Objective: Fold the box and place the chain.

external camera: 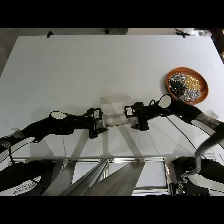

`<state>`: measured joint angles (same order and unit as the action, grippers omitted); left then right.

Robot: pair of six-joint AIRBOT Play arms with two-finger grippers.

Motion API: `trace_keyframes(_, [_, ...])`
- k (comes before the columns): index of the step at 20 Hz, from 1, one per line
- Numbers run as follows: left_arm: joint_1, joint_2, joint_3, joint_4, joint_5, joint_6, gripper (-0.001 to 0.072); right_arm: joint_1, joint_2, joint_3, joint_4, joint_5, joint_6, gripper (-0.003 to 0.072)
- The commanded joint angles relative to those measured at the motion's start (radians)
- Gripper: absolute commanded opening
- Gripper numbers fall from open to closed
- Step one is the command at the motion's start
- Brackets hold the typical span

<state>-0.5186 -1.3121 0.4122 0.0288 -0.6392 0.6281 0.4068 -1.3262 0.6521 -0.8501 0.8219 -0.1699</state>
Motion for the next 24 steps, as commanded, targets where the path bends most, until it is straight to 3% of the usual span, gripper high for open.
trace_keyframes(1, [0.001, 0.0, 0.0, 0.012, 0.013, 0.0, 0.013, 0.0, 0.07, 0.001, -0.082, 0.039, 0.132, 0.0709])
trace_keyframes(4, [0.002, 0.0, 0.0, 0.051, 0.014, 0.0, 0.006, 0.0, 0.14, 0.001, -0.175, 0.092, 0.256, 0.0708])
trace_keyframes(7, [0.006, 0.0, 0.0, 0.157, -0.018, -0.021, 0.0061, 0.0, 0.205, 0.001, -0.247, 0.154, 0.37, 0.0707])
trace_keyframes(12, [0.047, 0.0, 0.003, 0.216, -0.119, -0.023, 0.006, 0.0, 0.293, 0.001, -0.282, 0.322, 0.572, 0.0671])
trace_keyframes(14, [0.053, 0.0, 0.003, 0.215, -0.111, -0.023, 0.006, 0.0, 0.304, 0.001, -0.282, 0.43, 0.604, 0.0596])
trace_keyframes(16, [0.053, 0.0, 0.003, 0.215, -0.102, -0.022, 0.0069, 0.0, 0.304, 0.001, -0.28, 0.51, 0.615, 0.0433])
trace_keyframes(18, [0.053, 0.0, 0.003, 0.215, -0.082, -0.023, 0.0105, 0.0, 0.304, 0.0, -0.266, 0.518, 0.615, 0.0328])
trace_keyframes(21, [0.053, 0.0, 0.003, 0.215, -0.083, -0.026, 0.0114, 0.0, 0.304, 0.0, -0.249, 0.489, 0.615, 0.0008])
trace_keyframes(24, [0.053, 0.0, 0.003, 0.215, -0.083, -0.026, 0.0113, 0.0, 0.304, 0.0, -0.121, 0.406, 0.615, 0.0009])
